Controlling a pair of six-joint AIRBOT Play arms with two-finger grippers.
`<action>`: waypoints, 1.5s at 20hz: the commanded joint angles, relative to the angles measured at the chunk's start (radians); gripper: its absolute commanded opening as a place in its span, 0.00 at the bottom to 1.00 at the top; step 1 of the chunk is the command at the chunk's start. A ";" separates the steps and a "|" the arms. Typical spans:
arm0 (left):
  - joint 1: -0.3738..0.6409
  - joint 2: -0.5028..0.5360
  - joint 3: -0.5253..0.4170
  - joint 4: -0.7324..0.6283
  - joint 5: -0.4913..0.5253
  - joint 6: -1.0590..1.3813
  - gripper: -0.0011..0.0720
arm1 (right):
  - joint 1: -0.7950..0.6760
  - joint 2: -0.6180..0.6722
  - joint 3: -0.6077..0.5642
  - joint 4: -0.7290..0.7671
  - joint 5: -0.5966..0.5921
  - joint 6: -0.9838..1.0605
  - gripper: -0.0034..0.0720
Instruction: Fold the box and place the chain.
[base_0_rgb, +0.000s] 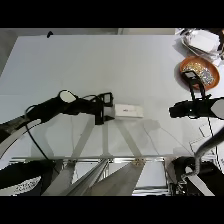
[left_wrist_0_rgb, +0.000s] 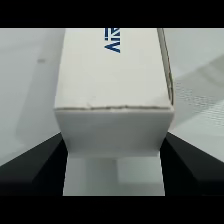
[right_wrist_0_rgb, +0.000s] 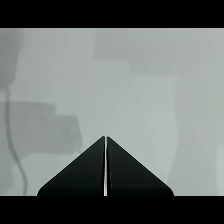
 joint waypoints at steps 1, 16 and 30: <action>0.126 0.124 0.001 0.078 0.022 -0.211 0.02 | -0.002 0.001 0.001 -0.003 -0.017 0.010 0.07; 0.914 0.311 -0.094 0.812 -0.083 -1.058 0.02 | -0.002 0.001 0.001 -0.003 -0.084 0.010 0.07; 0.933 0.313 -0.170 0.925 -0.315 -1.106 0.96 | -0.002 0.001 0.001 -0.003 -0.097 0.010 0.07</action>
